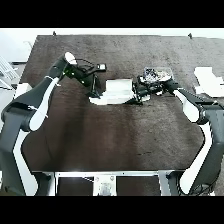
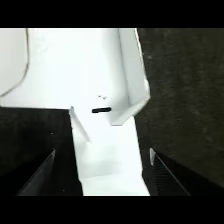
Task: Fold the box and place the chain.
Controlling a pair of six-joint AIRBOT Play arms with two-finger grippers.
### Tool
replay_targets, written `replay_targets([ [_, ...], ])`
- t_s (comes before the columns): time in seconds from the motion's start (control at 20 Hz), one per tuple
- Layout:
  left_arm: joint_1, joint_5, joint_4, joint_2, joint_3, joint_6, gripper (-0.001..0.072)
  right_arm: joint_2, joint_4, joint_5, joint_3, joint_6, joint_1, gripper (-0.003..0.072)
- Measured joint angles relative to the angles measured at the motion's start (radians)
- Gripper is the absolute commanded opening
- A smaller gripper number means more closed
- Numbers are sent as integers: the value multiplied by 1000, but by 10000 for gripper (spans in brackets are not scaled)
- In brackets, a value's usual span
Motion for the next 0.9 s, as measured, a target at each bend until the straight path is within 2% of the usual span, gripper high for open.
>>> replay_targets([
  [0.3,-37,69,55,-8,-18,-43,676,0,0,0,0,0,0,587],
  [0.8,-42,61,40,-13,-23,-92,676,0,0,0,0,0,0,587],
  [0.9,-43,55,28,-13,-24,-95,591,0,0,0,0,0,0,587],
])
